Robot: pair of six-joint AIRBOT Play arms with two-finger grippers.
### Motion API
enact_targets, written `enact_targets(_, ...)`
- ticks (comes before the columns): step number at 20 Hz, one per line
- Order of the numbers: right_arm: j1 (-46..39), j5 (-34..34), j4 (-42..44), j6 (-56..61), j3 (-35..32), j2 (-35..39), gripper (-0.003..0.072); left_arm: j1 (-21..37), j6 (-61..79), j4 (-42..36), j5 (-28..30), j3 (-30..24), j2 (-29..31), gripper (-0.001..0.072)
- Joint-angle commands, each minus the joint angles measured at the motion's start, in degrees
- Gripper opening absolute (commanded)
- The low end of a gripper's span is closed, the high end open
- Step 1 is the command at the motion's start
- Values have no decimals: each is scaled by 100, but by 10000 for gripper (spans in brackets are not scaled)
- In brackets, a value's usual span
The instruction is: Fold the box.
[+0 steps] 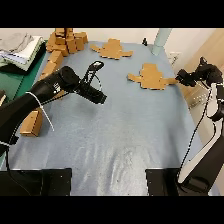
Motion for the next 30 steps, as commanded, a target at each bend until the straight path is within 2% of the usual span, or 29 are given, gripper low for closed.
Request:
enact_targets(1,-11,72,22,-59,28,-68,381,-2,2,2,2,4,0,11)
enact_targets(5,11,31,151,-85,28,-68,370,-2,2,2,2,4,0,11)
enact_targets(8,13,-116,977,-531,35,-66,366,-2,2,2,0,4,0,11)
enact_targets(10,13,-236,1266,-710,35,-66,254,-2,2,2,2,4,0,11)
enact_targets(14,15,-487,1377,-726,35,-66,221,-2,2,2,2,4,0,11)
enact_targets(15,15,-549,1403,-732,35,-66,81,-2,2,2,2,4,0,11)
enact_targets(16,13,-654,1499,-809,35,-59,2,-2,2,2,2,4,0,11)
enact_targets(19,66,-1084,2024,-1062,33,85,-1,-2,2,2,2,4,0,11)
enact_targets(21,232,-1276,1814,-1049,-90,400,-4,-2,2,0,2,4,0,11)
enact_targets(23,450,-1261,1268,-776,-562,929,-4,-2,2,2,2,4,0,11)
enact_targets(26,798,-1134,824,-710,-1840,2028,-4,-2,2,2,2,4,0,11)
enact_targets(30,1226,-275,763,-474,-4603,4111,-4,-2,2,2,2,4,0,11)
